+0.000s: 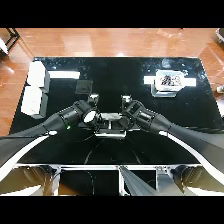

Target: Fold the box and place the chain.

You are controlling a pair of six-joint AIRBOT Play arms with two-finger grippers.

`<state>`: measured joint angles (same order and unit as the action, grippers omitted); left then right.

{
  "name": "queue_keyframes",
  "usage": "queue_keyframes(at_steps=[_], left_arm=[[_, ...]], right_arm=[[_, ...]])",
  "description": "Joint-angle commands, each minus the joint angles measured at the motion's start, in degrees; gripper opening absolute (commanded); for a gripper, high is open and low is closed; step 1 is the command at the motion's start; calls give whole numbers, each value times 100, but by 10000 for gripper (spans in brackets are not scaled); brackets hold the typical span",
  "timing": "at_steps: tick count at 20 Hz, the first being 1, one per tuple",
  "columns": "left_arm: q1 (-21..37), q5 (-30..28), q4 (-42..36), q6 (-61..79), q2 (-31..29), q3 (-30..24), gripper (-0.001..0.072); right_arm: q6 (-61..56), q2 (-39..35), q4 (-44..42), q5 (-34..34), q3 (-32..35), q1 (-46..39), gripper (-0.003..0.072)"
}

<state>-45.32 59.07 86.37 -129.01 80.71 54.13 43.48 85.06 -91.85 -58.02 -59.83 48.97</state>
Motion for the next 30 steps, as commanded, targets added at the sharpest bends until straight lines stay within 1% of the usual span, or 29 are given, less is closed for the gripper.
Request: queue_keyframes(at_steps=[1,2,3,4,7,12,13,14,16,17,18,19,22,23,24,25,27,30], left_arm=[[-4,2,9,4,0,4,26],[-4,2,9,4,0,4,26],[-4,2,9,4,0,4,26],[-4,2,9,4,0,4,25],[-4,-2,9,4,0,4,26],[-4,-4,11,4,0,4,26],[-2,-7,13,4,0,4,25],[-2,-7,13,4,0,4,26],[-2,-7,15,4,0,4,26],[-2,-11,15,4,0,4,26],[-2,-15,17,4,0,4,26],[-2,-20,17,4,0,4,26],[-2,-26,15,4,0,4,26],[-2,-26,15,4,0,4,26],[-2,-26,15,4,0,4,26],[-2,-39,15,4,0,4,26],[-2,-59,15,4,0,4,26],[-2,-55,15,4,0,4,26]], right_arm=[[59,-125,26,-59,-7,7,46],[61,-192,72,-70,-7,4,59],[59,-262,87,-96,-7,-2,381],[63,-310,81,-173,-9,-17,606],[133,-339,85,-374,-9,-15,603],[133,-337,101,-393,-2,-15,592],[131,-337,138,-398,-2,-15,464],[131,-337,151,-391,-2,-15,423],[131,-337,149,-396,-2,-17,421],[131,-337,149,-393,-2,-15,284],[140,-334,149,-378,-2,-13,74],[138,-334,146,-297,-2,-4,36],[109,-334,35,-24,-2,-15,37],[79,-334,35,-7,-2,-17,59],[61,-334,35,-13,-4,-17,271],[61,-337,35,-50,-4,-28,392],[168,-343,13,-219,-7,-42,393],[761,-551,-20,-627,-15,-118,392]])
